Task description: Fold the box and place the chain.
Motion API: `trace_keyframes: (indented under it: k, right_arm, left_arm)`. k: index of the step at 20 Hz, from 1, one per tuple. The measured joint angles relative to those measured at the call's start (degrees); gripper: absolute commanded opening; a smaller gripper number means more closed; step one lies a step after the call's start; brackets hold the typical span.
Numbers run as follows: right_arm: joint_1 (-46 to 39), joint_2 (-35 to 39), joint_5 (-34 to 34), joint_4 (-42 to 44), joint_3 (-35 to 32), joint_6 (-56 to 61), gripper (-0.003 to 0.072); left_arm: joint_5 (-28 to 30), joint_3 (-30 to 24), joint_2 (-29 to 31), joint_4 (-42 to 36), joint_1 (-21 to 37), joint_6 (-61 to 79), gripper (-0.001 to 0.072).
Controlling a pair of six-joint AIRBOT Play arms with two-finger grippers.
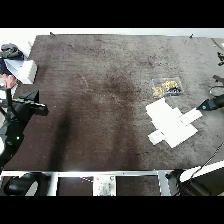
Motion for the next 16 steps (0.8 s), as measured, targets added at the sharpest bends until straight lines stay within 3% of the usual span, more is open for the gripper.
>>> trace_keyframes:
  k: [2,14,16]
  right_arm:
    - [0.0,-1.1,1.0,0.2,0.2,-0.2,0.0377]
    - [0.2,-4.1,7.0,3.5,-3.0,-2.5,0.0374]
    - [0.4,-4.2,8.2,3.7,-3.3,-3.0,0.0231]
  left_arm:
    - [0.0,0.0,0.0,0.0,0.0,0.0,0.0012]
    - [0.0,0.0,0.0,0.0,0.0,0.0,0.0011]
    - [0.0,0.0,0.0,0.0,0.0,0.0,0.0011]
